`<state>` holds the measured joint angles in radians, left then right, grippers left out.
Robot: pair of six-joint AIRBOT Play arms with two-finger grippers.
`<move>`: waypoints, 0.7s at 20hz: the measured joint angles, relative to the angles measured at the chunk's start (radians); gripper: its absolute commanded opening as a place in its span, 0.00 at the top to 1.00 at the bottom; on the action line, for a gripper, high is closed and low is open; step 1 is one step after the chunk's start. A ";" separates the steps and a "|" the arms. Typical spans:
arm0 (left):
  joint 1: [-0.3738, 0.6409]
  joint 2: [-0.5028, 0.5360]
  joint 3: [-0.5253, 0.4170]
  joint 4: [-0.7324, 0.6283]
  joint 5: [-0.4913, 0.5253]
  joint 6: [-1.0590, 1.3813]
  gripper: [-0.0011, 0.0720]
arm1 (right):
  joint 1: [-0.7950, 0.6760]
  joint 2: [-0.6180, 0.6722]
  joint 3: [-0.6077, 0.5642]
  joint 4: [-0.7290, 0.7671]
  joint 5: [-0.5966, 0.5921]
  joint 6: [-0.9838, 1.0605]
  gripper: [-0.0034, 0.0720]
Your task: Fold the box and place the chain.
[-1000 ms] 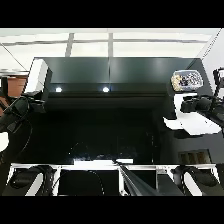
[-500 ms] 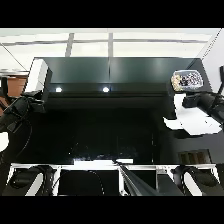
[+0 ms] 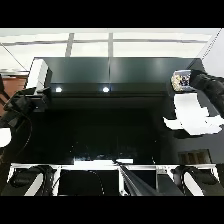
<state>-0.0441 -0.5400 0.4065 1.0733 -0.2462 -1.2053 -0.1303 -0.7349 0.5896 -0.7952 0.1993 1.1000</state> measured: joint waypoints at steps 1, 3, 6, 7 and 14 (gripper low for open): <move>-0.016 -0.018 0.000 -0.016 -0.001 0.002 0.01 | -0.025 -0.047 0.018 -0.036 0.040 0.004 0.02; -0.054 -0.047 0.001 -0.034 -0.009 0.009 0.01 | -0.117 -0.151 0.092 -0.141 0.130 0.058 0.02; -0.105 -0.071 0.001 -0.050 -0.021 0.021 0.01 | -0.344 -0.342 0.283 -0.362 0.320 0.187 0.02; -0.117 -0.075 0.001 -0.052 -0.025 0.023 0.01 | -0.430 -0.404 0.348 -0.429 0.391 0.228 0.02; -0.171 -0.090 0.001 -0.058 -0.062 0.067 0.01 | -0.830 -0.698 0.606 -0.518 0.818 0.225 0.02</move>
